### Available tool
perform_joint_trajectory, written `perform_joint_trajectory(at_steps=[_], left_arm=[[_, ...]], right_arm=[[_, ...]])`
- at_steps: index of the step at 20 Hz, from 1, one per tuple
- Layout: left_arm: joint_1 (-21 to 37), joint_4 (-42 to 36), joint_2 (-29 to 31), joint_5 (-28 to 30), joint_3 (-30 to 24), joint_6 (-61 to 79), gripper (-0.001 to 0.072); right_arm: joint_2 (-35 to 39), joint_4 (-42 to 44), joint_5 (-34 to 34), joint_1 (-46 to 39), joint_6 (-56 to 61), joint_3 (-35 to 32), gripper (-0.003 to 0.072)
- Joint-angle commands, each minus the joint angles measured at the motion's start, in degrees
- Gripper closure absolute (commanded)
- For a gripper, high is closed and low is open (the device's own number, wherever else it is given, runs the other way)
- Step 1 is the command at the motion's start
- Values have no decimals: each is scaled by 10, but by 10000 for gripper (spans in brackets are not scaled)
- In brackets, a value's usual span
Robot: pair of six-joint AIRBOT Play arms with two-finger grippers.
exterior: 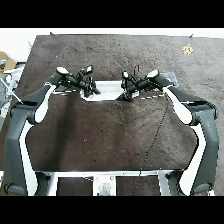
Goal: Fold the box and place the chain.
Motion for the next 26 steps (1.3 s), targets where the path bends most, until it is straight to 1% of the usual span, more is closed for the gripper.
perform_joint_trajectory(at_steps=[1, 3, 6, 9, 11, 12, 14, 15, 16, 17, 18, 21, 22, 26], left_arm=[[0, -24, 2, -4, 1, 0, 459], [0, -35, 3, -7, 1, -2, 459], [8, -31, 18, -21, 1, -28, 459], [37, -30, 39, -50, 1, -65, 459], [62, -32, 59, -89, 1, -89, 459], [74, -36, 70, -121, 1, -118, 459], [80, -54, 77, -204, 1, -199, 462], [73, -49, 77, -246, 1, -223, 545], [63, -45, 77, -272, 1, -225, 644], [52, -46, 76, -276, 1, -225, 667], [41, -46, 76, -263, 1, -225, 667], [10, -44, 76, -180, 1, -225, 674], [5, -43, 76, -150, 1, -225, 699], [1, -42, 77, -50, 1, -226, 699]], right_arm=[[0, -2, 5, -1, 0, 0, 245], [0, -2, 5, -1, 0, 0, 245], [0, -2, 5, -1, 0, 0, 245], [0, -2, 5, -1, 0, 0, 245], [0, -2, 5, -1, 0, 0, 245], [0, -2, 5, -1, 0, 0, 245], [0, -2, 5, -1, 0, 0, 245], [0, -2, 5, -1, 0, 0, 245], [0, -2, 5, -1, 0, 0, 245], [0, -2, 5, -1, 0, 0, 245], [0, -2, 5, -1, 0, 0, 245], [0, -2, 5, -1, 0, 0, 245], [0, -2, 5, -1, 0, 0, 245], [0, -2, 5, -1, 0, 0, 245]])
